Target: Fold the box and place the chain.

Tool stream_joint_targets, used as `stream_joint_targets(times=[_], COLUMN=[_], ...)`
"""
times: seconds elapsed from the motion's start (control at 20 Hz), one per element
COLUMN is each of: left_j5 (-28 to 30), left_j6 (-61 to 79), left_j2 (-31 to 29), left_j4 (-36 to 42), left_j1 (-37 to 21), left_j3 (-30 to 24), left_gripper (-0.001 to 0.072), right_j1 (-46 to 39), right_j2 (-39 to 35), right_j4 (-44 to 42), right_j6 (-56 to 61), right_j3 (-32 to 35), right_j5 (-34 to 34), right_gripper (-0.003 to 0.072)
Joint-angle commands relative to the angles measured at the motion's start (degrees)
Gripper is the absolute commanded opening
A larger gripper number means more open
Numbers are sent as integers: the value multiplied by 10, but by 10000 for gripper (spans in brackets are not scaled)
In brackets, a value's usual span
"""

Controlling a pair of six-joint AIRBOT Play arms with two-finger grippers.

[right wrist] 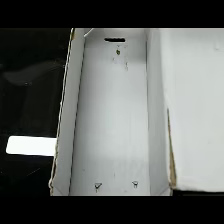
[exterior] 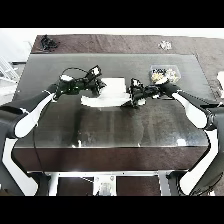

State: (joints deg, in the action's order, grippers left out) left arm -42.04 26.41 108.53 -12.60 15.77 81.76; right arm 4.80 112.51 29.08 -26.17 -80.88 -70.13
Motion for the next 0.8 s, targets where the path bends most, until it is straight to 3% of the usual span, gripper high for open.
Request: stream_joint_targets(times=[0.0, 0.55, 0.65, 0.75], left_j5=[-3, -14, -49, -131], left_j6=[-4, -7, -22, -72], left_j2=[7, -18, -50, -82], left_j4=[-12, -17, -30, -54], left_j1=[0, 0, -6, -29], left_j3=[0, 1, 1, 1], left_gripper=[19, 19, 20, 24], right_j1=[0, 0, 0, 0], right_j2=[0, 0, 0, 0], right_j4=[0, 0, 0, 0], right_j6=[0, 0, 0, 0], right_j3=[0, 0, 0, 0], right_j5=[0, 0, 0, 0], right_gripper=[579, 579, 579, 579])
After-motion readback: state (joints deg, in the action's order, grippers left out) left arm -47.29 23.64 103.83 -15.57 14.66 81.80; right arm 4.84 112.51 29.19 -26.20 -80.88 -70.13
